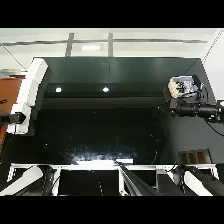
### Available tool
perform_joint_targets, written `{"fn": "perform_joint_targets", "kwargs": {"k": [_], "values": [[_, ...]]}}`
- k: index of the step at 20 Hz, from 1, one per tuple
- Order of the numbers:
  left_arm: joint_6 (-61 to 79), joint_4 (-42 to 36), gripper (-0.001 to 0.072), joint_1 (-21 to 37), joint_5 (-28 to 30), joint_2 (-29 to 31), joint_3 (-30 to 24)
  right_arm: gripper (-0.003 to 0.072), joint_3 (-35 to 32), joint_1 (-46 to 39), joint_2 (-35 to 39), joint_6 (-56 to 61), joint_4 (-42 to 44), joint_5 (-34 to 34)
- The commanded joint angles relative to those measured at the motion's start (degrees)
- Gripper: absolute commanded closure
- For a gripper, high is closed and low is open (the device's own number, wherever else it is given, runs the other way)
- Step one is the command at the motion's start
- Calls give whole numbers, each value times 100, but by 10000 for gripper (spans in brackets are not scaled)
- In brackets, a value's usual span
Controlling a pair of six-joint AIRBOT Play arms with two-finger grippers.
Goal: Fold the box and place the chain.
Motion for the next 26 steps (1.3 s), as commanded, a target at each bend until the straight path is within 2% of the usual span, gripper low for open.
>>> {"fn": "perform_joint_targets", "kwargs": {"k": [1,5,8,10,12,13,15,18,20,22,24,26], "values": [[197,-11,1,-205,234,61,111,666,2,4,4,98,2,197],[42,-22,1,-444,-264,651,448,666,2,4,4,96,2,310],[-531,-59,1,-675,-319,1244,852,666,2,4,4,63,4,291],[-968,-686,2,-944,-382,1467,1084,666,7,4,4,-50,20,142],[-1069,-1849,21,-1475,-459,1578,1207,667,188,4,4,-160,39,-79],[-1067,-2332,127,-1829,-575,1580,1259,667,437,4,4,-205,-26,-120],[-1051,-2721,677,-2754,-807,1580,1303,667,1132,4,9,-205,-485,-39],[-1086,-2623,684,-4251,-846,1582,1303,668,1965,4,262,149,-1733,151],[-1851,-2321,686,-5112,-789,1580,1270,669,1954,4,778,557,-2590,76],[-2951,-1384,686,-5838,-675,1582,1108,670,1606,4,1419,765,-3244,-138],[-4151,-260,686,-6441,-348,1580,726,669,798,2,2109,1099,-3633,-811],[-4868,245,685,-6736,-107,1582,378,667,87,2,2417,1106,-3661,-1268]]}}
